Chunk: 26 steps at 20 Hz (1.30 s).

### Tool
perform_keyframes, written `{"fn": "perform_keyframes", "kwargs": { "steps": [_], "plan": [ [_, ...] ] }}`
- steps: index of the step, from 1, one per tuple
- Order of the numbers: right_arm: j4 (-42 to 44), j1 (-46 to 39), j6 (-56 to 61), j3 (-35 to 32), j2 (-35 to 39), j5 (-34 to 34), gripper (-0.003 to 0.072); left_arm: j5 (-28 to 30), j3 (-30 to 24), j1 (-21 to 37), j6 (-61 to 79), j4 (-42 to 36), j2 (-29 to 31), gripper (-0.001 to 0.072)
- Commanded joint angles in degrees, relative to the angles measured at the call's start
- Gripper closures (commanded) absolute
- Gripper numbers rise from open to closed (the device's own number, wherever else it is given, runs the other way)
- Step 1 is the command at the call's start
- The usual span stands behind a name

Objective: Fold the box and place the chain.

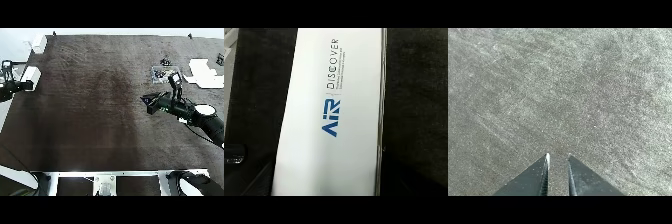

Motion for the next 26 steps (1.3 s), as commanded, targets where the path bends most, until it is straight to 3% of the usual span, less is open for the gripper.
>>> {"fn": "perform_keyframes", "kwargs": {
  "steps": [1,6,12,13,14,15,16,18,19,22,26],
  "plan": [
    [0.26,0.02,0.02,-0.02,-0.04,0.02,0.0459,-0.09,0.0,0.02,-0.28,3.8,-0.04,-0.0011],
    [0.24,0.02,0.02,-0.02,-0.04,0.02,0.0146,-3.23,0.0,0.24,-0.68,9.99,3.02,-0.0011],
    [0.26,0.02,0.02,0.02,0.22,0.04,0.0111,-14.69,0.0,4.61,-1.18,12.9,11.17,-0.001],
    [0.28,0.04,0.04,0.02,0.87,0.04,0.0174,-17.29,0.0,5.49,-2.34,13.2,13.09,0.0002],
    [0.31,0.07,0.04,0.02,2.21,0.09,0.0472,-21.18,0.0,6.19,-3.63,13.27,15.34,0.0209],
    [0.5,0.04,0.02,0.02,4.15,0.02,0.062,-25.99,0.0,6.54,-3.87,12.79,17.44,0.0542],
    [0.52,0.04,0.02,0.0,6.34,0.0,0.0672,-31.76,0.0,6.54,-3.06,11.28,19.71,0.0691],
    [0.48,0.04,0.98,-0.02,11.63,-1.16,0.0673,-40.15,-0.52,6.25,-0.09,2.29,23.82,0.0695],
    [0.46,0.04,3.21,-0.15,14.58,-3.39,0.0674,-40.74,-2.25,6.25,1.86,-3.93,26.64,0.0695],
    [-0.17,0.04,6.03,-3.1,22.93,-12.17,0.0675,-34.62,-13.11,6.25,8.57,-17.94,39.36,0.0695],
    [-0.15,0.04,7.72,-11.39,30.88,-21.29,0.0675,-27.71,-32.41,6.25,17.77,-24.2,56.41,0.0696]
  ]
}}
